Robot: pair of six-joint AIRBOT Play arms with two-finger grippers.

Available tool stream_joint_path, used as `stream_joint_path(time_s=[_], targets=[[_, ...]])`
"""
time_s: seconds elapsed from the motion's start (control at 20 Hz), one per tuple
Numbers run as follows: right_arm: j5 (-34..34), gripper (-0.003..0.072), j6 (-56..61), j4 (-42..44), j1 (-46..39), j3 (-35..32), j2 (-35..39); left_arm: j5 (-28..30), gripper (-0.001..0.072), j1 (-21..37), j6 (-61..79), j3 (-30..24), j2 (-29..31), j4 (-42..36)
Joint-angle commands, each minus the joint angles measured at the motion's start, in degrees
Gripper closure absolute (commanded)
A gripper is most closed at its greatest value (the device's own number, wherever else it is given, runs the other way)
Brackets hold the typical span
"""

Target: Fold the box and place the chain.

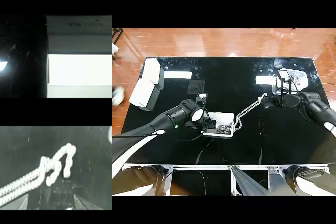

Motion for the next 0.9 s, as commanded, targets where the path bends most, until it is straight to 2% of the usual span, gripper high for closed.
stream_joint_path(time_s=[0.0, 0.1, 0.25, 0.4, 0.55, 0.7, 0.85], targets=[[2.0, -0.0025, 3.3, -0.4, 0.1, 4.4, -6.0, 0.0, 0.0686, 0.0, 0.0, 0.0, 0.0, -0.1], [1.9, -0.0017, 7.3, -3.7, 0.5, 6.6, -8.3, 0.0, 0.0686, 0.0, 0.0, 0.0, 0.0, -0.1], [0.3, -0.0017, 12.6, -16.4, 3.1, 9.3, -10.8, 0.0, 0.0686, 0.0, 0.0, 0.0, 0.0, -0.1], [1.5, -0.0017, 14.7, -21.9, 6.3, 9.7, -11.1, 0.0, 0.0686, 0.0, 0.0, 0.0, 0.0, -0.1], [1.3, -0.0017, 23.6, -27.8, 7.6, 9.8, -12.1, 0.0, 0.0686, 0.0, 0.0, 0.0, 0.0, -0.1], [0.0, -0.0017, 30.5, -29.3, 7.6, 10.3, -13.1, 0.0, 0.0686, 0.0, 0.0, 0.0, 0.0, -0.1], [-2.7, -0.0017, 31.7, -31.1, 7.6, 10.7, -13.9, 0.0, 0.0686, 0.0, 0.0, 0.0, 0.0, -0.1]])
